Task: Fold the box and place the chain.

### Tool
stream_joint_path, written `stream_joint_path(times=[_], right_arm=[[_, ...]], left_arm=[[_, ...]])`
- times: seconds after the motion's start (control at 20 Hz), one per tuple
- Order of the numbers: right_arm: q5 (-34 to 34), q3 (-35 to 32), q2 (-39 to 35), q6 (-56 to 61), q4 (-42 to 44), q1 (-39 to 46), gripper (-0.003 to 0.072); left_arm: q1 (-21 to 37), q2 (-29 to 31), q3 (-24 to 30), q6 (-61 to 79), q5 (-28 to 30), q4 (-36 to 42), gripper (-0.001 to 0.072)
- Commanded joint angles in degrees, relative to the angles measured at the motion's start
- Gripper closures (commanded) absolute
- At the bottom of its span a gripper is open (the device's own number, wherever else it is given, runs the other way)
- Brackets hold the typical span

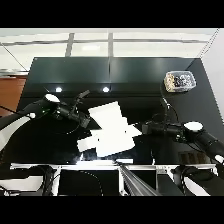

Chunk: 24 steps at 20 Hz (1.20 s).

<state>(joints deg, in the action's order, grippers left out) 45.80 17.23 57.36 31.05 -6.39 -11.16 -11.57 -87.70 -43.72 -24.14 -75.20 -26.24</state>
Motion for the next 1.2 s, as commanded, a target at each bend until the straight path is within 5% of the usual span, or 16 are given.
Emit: stream_joint_path(times=[0.0,0.05,0.2,0.3,0.35,0.4,0.45,0.65,0.75,1.0,1.15], right_arm=[[0.0,0.0,0.0,0.0,-1.7,0.0,0.0675],[0.0,0.0,0.0,0.0,-1.7,0.0,0.0676],[0.4,0.1,0.0,-0.3,-1.6,0.0,0.0675],[1.9,0.8,0.0,-1.3,-2.6,0.1,0.0668],[3.3,1.6,0.0,-1.3,-4.1,0.7,0.0486],[5.2,2.6,0.0,-0.5,-6.2,1.9,0.0197],[8.4,4.2,0.0,0.0,-8.9,3.7,0.0065],[25.9,14.4,0.0,0.0,-19.5,15.3,0.0065],[29.5,19.6,0.0,0.0,-22.7,20.3,0.0066],[27.9,24.3,0.0,-8.3,-18.1,20.0,0.0065],[22.7,24.3,0.0,-9.7,-26.7,16.2,0.0066]], left_arm=[[-0.9,-0.2,-0.7,5.8,-1.0,-1.4,0.038],[-1.5,-0.2,-0.7,6.2,-0.4,-1.4,0.0385],[-3.0,-0.2,-0.7,8.0,1.1,-1.4,0.065],[-3.0,-0.2,-1.2,8.3,1.3,-1.5,0.0685],[-3.0,-0.1,-1.7,8.3,1.2,-1.7,0.0685],[-3.0,0.1,-2.4,8.3,1.1,-1.9,0.0686],[-3.0,0.5,-3.2,8.3,1.1,-2.2,0.0686],[-4.1,6.5,-5.1,8.1,2.4,-6.2,0.0689],[-6.9,11.3,-5.0,8.2,5.0,-10.5,0.0689],[-12.8,14.3,-3.3,28.6,11.0,-10.5,0.0686],[-14.6,12.0,-3.3,30.4,19.9,-11.2,0.0686]])
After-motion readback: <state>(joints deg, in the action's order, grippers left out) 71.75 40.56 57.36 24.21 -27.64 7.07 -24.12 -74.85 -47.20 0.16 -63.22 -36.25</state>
